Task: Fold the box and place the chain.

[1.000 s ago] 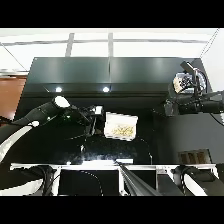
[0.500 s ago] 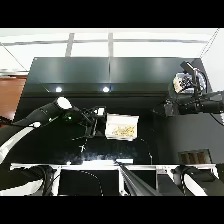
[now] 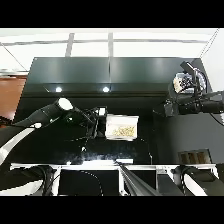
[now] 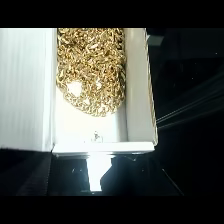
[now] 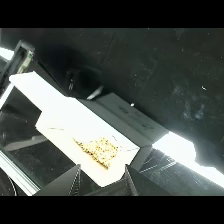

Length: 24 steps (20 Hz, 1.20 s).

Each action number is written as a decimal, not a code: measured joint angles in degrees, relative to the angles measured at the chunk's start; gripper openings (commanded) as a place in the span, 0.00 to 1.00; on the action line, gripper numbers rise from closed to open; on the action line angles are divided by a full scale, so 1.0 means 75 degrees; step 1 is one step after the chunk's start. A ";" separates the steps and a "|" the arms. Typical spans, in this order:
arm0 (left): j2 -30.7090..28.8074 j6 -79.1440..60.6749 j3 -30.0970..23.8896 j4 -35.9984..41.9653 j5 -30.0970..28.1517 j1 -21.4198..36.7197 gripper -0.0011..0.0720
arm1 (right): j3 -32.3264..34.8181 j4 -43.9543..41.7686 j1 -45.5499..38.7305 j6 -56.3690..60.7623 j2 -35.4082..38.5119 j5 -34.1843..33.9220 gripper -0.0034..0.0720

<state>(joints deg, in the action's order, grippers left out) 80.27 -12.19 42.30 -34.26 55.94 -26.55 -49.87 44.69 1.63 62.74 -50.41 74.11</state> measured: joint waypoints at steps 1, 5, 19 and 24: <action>0.0023 0.0012 -0.0029 0.0064 -0.0015 -0.0041 0.98 | 0.0000 0.0000 0.0000 0.0000 0.0000 -0.0006 0.49; 0.0079 0.0023 -0.0085 0.0265 -0.0160 -0.0137 0.98 | 0.0000 0.0009 0.0000 0.0000 0.0000 -0.0044 0.49; 0.0090 0.0061 -0.0096 0.0443 -0.0254 -0.0175 0.57 | 0.0583 0.0029 0.1440 -0.0376 -0.1224 -0.2279 0.96; 0.0090 0.0061 -0.0096 0.0434 -0.0259 -0.0175 0.57 | 0.0548 0.0015 0.2049 -0.2917 -0.1853 -0.2454 0.96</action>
<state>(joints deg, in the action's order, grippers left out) 80.95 -11.73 41.58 -31.00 54.00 -27.86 -45.76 44.80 16.99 40.86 -64.31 55.70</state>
